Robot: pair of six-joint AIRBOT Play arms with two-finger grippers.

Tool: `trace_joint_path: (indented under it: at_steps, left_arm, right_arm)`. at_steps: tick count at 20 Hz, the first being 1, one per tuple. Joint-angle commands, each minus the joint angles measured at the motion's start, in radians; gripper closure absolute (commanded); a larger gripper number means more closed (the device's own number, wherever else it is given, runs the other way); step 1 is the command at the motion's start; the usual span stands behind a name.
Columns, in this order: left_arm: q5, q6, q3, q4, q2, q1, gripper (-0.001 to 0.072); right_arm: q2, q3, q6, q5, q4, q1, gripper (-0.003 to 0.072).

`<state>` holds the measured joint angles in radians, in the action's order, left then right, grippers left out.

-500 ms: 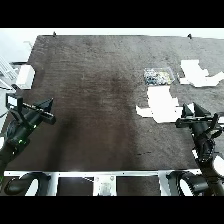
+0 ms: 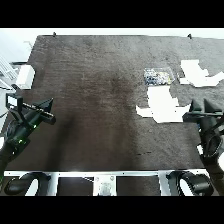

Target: Fold the box and place the chain.

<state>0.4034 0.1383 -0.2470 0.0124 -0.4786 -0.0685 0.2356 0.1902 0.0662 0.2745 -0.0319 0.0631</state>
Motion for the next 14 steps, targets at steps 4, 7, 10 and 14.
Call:
trace_joint_path:
  at_steps: [4, 7, 10, 14]
  left_arm:
    - [0.000, 0.000, 0.000, 0.000, 0.001, 0.000, 0.0688]
    - [0.000, 0.001, 0.000, 0.000, 0.001, 0.000, 0.0688]
    - [0.000, 0.000, 0.000, 0.000, 0.001, 0.000, 0.0688]
    - [0.000, 0.001, 0.000, 0.000, 0.001, 0.000, 0.0688]
  right_arm:
    - [0.383, 0.255, -0.003, -0.161, 0.105, -0.324, 0.0252]
    - [0.600, 0.349, -0.110, -0.483, 0.090, -0.585, 0.0260]
    - [0.798, 0.488, -0.571, -0.927, -0.331, -0.833, 0.0271]
    - [0.990, 0.745, -0.824, -1.280, -0.698, -0.972, 0.0270]
